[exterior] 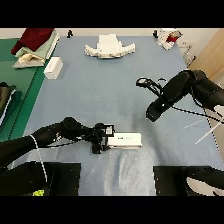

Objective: Fold the box.

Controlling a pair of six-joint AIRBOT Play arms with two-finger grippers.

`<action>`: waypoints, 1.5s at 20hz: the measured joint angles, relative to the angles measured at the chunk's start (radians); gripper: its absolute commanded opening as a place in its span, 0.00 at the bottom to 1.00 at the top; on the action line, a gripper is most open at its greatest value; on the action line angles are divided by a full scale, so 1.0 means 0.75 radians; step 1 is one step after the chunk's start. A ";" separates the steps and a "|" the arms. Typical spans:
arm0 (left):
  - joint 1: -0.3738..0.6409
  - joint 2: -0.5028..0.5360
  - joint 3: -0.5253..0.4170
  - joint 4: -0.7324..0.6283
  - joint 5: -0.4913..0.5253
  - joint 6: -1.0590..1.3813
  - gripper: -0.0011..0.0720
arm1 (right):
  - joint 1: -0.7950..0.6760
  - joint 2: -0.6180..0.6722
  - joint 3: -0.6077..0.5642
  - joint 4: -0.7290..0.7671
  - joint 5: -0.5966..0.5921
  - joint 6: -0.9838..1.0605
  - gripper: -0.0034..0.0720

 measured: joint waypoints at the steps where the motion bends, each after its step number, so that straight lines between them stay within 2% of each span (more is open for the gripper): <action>1: 0.000 0.000 0.000 0.000 0.000 0.000 0.65 | 0.000 0.000 0.000 0.000 0.000 -0.001 0.06; 6: 0.016 0.054 0.004 0.024 -0.013 -0.120 0.65 | 0.000 0.000 0.000 -0.001 0.000 0.000 0.06; 10: 0.133 0.231 0.004 0.198 -0.022 -0.489 0.65 | 0.000 0.000 0.000 -0.001 0.000 0.000 0.06; 13: 0.352 0.375 0.004 0.451 -0.019 -0.901 0.65 | 0.000 0.000 0.000 -0.001 0.000 0.000 0.06; 16: 0.680 0.454 0.013 0.665 -0.016 -1.180 0.65 | 0.000 0.000 0.000 -0.001 0.000 0.000 0.06; 18: 0.906 0.455 0.027 0.740 -0.003 -1.254 0.65 | 0.000 0.000 0.000 0.000 0.000 0.000 0.06; 21: 1.179 0.374 0.079 0.795 0.041 -1.293 0.65 | 0.000 0.000 0.000 -0.001 0.000 0.000 0.06; 24: 1.343 0.203 0.187 0.819 0.095 -1.309 0.65 | 0.000 0.000 0.000 0.000 0.000 0.000 0.06; 27: 1.403 -0.006 0.334 0.827 0.138 -1.318 0.65 | 0.000 0.000 0.000 -0.001 0.000 0.000 0.06; 30: 1.404 -0.219 0.510 0.811 0.168 -1.322 0.65 | 0.000 0.000 0.000 0.000 0.000 0.000 0.06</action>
